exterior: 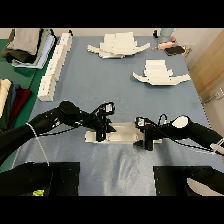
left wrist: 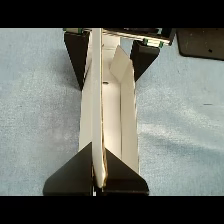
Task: Fold the box.
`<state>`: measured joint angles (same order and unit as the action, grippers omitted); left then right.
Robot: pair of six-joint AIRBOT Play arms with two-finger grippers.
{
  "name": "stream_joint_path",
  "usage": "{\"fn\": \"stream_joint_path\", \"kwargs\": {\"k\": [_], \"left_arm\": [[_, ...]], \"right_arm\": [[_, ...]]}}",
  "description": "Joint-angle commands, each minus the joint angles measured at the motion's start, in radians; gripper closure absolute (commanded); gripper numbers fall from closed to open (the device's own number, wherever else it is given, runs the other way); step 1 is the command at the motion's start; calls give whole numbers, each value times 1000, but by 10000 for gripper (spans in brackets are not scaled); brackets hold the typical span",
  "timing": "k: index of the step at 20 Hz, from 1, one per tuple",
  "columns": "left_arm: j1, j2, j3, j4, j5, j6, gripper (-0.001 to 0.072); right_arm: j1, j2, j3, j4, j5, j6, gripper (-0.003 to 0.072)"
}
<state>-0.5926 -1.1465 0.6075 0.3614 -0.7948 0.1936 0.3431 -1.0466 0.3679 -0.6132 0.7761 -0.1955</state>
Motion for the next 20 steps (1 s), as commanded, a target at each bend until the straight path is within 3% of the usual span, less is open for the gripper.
{"fn": "stream_joint_path", "kwargs": {"k": [1, 9, 11, 14, 15, 16, 17, 20], "left_arm": [[0, 0, 0, -2, 0, 0, 694], [0, 0, 0, -2, 10, -4, 688], [0, 0, 0, -2, 19, -10, 354], [1, 0, 0, -2, 25, -33, 345], [1, 0, 0, -2, 25, -39, 297], [1, 1, 0, -2, 29, -68, 136], [2, 1, 0, 2, 34, -126, 44], [6, 7, 0, 119, 30, -272, 45]], "right_arm": [[-1, 1, 1, 0, 1, 0, 147], [-1, 1, 1, 0, 1, 0, 147], [-1, 1, 1, 0, 1, 0, 147], [-1, 1, 1, 0, 1, 0, 147], [-1, 1, 1, 0, 1, 0, 147], [-1, 1, 1, 0, 1, 0, 147], [-1, 1, 1, 0, 1, 0, 147], [-1, 1, 1, 0, 1, 0, 147]]}}
